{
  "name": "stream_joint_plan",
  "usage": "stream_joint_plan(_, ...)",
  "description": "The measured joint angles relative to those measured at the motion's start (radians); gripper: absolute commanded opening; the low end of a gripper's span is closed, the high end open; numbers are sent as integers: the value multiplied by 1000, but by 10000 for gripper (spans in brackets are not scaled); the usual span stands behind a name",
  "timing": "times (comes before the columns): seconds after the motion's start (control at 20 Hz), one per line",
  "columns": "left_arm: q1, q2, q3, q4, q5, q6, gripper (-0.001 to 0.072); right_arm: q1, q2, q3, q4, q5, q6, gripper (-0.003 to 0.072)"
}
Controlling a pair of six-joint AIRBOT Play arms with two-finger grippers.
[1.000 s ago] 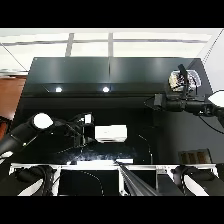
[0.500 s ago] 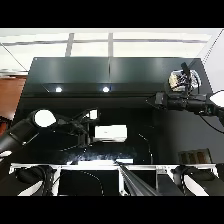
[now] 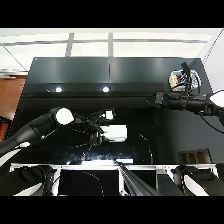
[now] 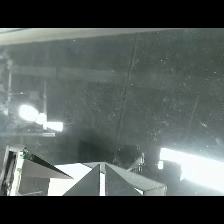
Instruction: Fold the box and place the chain.
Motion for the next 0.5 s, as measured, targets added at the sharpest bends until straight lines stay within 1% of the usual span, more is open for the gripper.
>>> stream_joint_plan(0.5,-19,-16,10,1,43,-3,712,0,0,0,-19,-3,0,42)
